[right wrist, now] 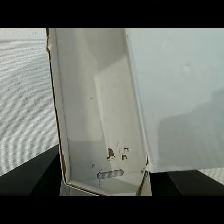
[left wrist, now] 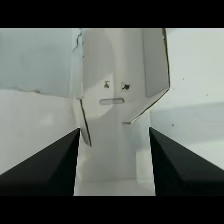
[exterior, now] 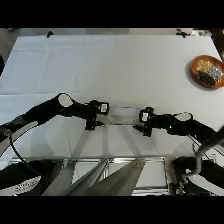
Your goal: Fold the box and place the chain.
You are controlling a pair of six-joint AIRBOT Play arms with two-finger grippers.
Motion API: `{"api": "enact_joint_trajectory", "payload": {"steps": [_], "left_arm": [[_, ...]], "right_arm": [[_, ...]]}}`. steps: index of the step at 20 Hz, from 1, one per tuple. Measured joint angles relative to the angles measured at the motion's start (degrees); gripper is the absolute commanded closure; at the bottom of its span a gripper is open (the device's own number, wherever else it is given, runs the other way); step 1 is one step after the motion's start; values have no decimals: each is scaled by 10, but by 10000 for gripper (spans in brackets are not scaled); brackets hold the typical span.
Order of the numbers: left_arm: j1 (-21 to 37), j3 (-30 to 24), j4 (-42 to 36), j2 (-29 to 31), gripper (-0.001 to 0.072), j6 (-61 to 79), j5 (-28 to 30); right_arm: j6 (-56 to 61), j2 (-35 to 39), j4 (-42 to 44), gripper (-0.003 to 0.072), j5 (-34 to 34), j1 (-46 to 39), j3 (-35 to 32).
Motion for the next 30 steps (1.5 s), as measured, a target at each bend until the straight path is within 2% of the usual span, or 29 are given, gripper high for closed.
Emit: {"api": "enact_joint_trajectory", "payload": {"steps": [6, 9, 10, 14, 16, 24, 30], "left_arm": [[0, -10, -41, -3, 372, 33, 2], [0, -12, -51, -3, 392, 37, 2], [0, -12, -56, -3, 437, 38, 2], [0, -12, -80, -4, 454, 40, 2], [0, -12, -87, -4, 530, 40, 5], [-19, -12, -117, -20, 537, 41, 25], [-30, -12, -172, -33, 534, 63, 54]], "right_arm": [[0, 0, 0, 217, 1, 0, 0], [0, 0, 0, 217, 1, 0, 0], [0, 0, 0, 217, 1, 0, 0], [0, 0, 0, 217, 0, 0, 0], [0, 0, 0, 217, 0, 0, 0], [0, 0, 0, 217, 0, 0, 0], [0, 0, 0, 217, -1, 0, 0]]}}
